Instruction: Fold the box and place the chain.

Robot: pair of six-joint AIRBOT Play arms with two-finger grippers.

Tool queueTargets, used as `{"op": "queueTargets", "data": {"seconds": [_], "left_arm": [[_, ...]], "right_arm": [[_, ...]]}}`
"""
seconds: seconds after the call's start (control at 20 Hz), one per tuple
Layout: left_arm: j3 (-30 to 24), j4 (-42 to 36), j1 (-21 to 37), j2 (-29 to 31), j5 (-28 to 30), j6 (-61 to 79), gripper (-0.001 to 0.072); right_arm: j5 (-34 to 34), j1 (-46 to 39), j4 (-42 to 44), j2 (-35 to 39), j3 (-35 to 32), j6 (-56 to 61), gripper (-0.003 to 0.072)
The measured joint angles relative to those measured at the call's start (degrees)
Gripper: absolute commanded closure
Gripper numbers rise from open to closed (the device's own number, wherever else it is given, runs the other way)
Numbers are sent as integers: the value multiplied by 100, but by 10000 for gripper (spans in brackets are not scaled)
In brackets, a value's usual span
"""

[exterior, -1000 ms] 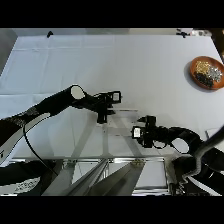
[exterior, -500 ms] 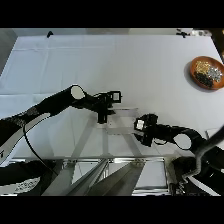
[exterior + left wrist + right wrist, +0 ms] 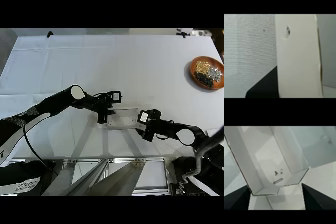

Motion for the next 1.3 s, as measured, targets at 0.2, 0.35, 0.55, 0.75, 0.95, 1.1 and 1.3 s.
{"op": "queueTargets", "data": {"seconds": [0.2, 0.35, 0.55, 0.75, 0.95, 1.1, 1.3], "left_arm": [[2, 2, 0, 0, 4, 0, 698], [0, 2, 0, 0, 4, -2, 698], [2, 0, 0, 0, 11, -2, 698], [0, 2, 0, 0, 11, -2, 698], [0, 2, 0, 0, -2, 0, 698], [2, 2, 2, 0, -7, 2, 698], [2, 0, 2, 0, -4, 0, 698]], "right_arm": [[-264, -17, 225, 0, 22, -426, -14], [-356, -129, 380, 0, 26, -826, -13], [-409, -367, 555, 0, 26, -1355, -9], [-420, -455, 857, 0, 26, -2179, -5], [-396, -476, 1051, -50, 26, -2603, 9], [-332, -481, 1163, -214, 26, -2767, 8], [-354, -485, 1412, -439, 31, -3069, 8]]}}
